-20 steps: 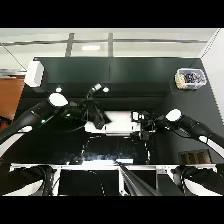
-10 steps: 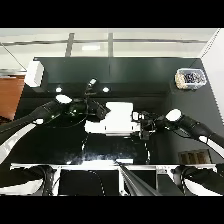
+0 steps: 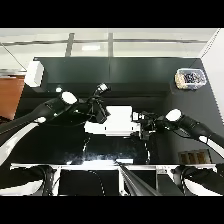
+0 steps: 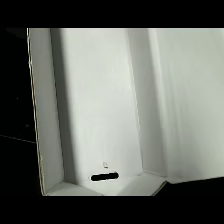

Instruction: Fold the box and place the chain.

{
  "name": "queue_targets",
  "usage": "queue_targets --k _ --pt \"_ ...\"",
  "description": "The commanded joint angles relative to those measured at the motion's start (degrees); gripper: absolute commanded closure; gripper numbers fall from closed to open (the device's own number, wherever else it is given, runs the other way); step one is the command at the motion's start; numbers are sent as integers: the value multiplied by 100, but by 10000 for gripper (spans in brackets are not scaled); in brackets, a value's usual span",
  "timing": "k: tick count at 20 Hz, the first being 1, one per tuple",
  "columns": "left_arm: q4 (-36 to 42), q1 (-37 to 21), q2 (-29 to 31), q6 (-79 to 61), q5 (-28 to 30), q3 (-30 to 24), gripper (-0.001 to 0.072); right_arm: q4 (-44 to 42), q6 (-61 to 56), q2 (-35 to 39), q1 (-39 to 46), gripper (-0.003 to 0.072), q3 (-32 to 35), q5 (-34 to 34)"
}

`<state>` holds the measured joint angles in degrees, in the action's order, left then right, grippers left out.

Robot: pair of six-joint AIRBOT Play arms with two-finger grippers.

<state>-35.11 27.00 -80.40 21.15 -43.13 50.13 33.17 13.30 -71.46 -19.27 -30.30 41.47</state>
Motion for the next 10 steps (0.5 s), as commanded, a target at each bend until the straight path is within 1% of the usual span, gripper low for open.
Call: queue_targets --k 1,2,3,5,6,7,8,9,10 --pt "-544 -254 726 24 -254 142 681 -7 2 -4 -2 528 2 -13" --pt "-656 -402 940 46 -592 142 681 -7 2 -4 -2 527 2 -11" --pt "-710 -579 1113 52 -1078 140 682 -7 2 -4 -2 527 2 -11" --pt "-710 -866 1244 48 -1923 59 681 -7 2 -4 -2 528 2 -11" --pt "-719 -918 1239 48 -2079 -59 681 -4 2 -4 -2 527 2 -11" --pt "-782 -916 1233 48 -2074 -245 679 -4 2 -4 -2 527 2 -11" --pt "-866 -879 1222 -13 -1974 -444 646 -4 2 -4 -2 527 2 -11" --pt "-997 -831 1213 -22 -1766 -612 481 -4 2 -4 -2 527 2 -11" --pt "-1104 -761 1211 -22 -1394 -769 194 -7 2 -4 -2 527 2 -7"
